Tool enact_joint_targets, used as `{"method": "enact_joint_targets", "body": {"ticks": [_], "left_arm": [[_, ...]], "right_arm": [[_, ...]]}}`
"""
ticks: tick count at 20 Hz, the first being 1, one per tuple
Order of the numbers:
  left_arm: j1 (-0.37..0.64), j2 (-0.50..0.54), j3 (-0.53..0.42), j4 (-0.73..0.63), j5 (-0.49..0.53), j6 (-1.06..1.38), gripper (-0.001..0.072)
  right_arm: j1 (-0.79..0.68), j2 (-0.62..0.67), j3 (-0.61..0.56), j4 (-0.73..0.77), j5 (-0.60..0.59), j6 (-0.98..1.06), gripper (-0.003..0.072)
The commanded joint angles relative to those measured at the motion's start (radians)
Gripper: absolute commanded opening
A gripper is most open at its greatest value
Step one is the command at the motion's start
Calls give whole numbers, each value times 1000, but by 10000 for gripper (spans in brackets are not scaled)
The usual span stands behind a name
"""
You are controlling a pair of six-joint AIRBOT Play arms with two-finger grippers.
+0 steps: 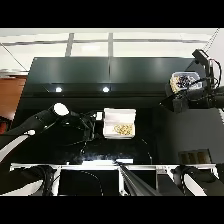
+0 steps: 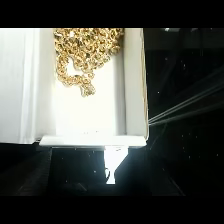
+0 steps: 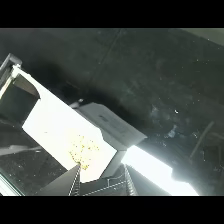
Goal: Fold the box and place the chain.
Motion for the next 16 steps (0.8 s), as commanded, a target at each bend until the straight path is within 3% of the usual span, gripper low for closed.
{"method": "enact_joint_targets", "body": {"ticks": [1,11,16], "left_arm": [[-7,-16,1,-60,10,-3,713],[-10,-20,1,-63,53,-3,713],[-71,-24,1,-113,89,35,712]], "right_arm": [[0,1,0,0,0,1,339],[0,1,0,0,0,1,339],[0,1,0,0,0,1,339]]}}
